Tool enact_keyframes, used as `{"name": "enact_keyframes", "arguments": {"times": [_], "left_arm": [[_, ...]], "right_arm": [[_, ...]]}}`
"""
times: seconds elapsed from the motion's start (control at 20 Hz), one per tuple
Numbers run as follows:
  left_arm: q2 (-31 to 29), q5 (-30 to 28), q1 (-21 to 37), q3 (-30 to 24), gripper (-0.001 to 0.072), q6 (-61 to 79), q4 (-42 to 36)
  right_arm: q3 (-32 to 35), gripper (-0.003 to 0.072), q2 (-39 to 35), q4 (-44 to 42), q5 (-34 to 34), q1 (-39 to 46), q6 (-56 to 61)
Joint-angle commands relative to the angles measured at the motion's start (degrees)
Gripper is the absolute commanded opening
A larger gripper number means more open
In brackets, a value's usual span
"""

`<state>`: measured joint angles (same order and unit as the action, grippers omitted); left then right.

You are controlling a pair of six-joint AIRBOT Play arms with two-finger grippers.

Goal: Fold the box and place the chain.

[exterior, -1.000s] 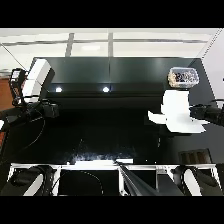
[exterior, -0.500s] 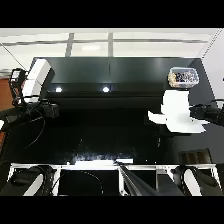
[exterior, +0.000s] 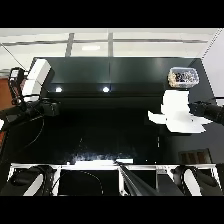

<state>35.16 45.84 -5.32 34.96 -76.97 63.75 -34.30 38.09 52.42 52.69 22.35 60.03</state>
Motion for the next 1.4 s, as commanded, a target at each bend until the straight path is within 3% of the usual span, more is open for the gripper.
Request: {"name": "enact_keyframes", "arguments": {"times": [0.0,0.05,0.15,0.2,0.25,0.35,0.4,0.5,0.6,0.8,0.9,1.0,1.1,1.35], "left_arm": [[1.1,-5.6,-0.1,0.0,0.0617,0.0,-1.4],[1.9,-6.6,-0.1,0.0,0.0699,-0.2,-2.5],[3.5,-6.7,-0.1,0.0,0.0699,-0.2,-3.4],[4.4,-6.3,-0.1,0.0,0.0699,-0.2,-3.4],[5.4,-5.9,-0.1,0.0,0.0699,-0.2,-3.4],[7.3,-5.8,-0.6,0.0,0.0699,-0.2,-3.3],[8.2,-5.8,-1.1,0.0,0.0699,-0.2,-3.3],[9.8,-5.8,-2.3,0.0,0.07,-0.2,-3.3],[11.1,-6.0,-3.6,0.0,0.0699,-0.2,-3.3],[12.9,-6.9,-5.4,0.0,0.0699,-0.2,-3.4],[13.6,-6.9,-6.0,0.0,0.0699,-0.2,-3.4],[14.2,-6.8,-6.6,0.0,0.0699,-0.2,-3.4],[14.9,-6.8,-7.0,0.0,0.0699,-0.2,-3.4],[15.5,-6.4,-7.1,0.0,0.0699,-0.2,-3.4]], "right_arm": [[0.0,0.005,-0.1,-4.0,-3.1,0.0,0.2],[0.0,0.0049,-0.1,-4.2,-2.9,0.0,0.2],[0.0,0.0053,-0.1,-4.4,-2.8,0.0,0.2],[0.0,0.0308,-0.1,-4.4,-3.1,0.0,0.2],[0.0,0.072,0.0,-4.2,-4.0,0.0,0.2],[0.0,0.0712,0.1,-0.7,-8.2,0.5,5.4],[-0.8,0.0712,1.0,5.9,-10.1,2.1,12.9],[-4.6,0.0712,6.2,19.4,-8.9,8.6,24.3],[-10.0,0.0712,13.7,23.7,-7.1,18.0,24.4],[-18.8,0.0712,27.0,21.2,0.7,32.3,22.8],[-21.8,0.0712,34.1,12.9,8.5,35.7,12.6],[-23.7,0.0709,41.3,1.9,19.1,36.5,-0.7],[-25.7,0.0705,47.9,-4.3,27.0,36.2,-5.1],[-32.7,0.0704,58.9,-5.0,32.7,33.0,-5.4]]}}
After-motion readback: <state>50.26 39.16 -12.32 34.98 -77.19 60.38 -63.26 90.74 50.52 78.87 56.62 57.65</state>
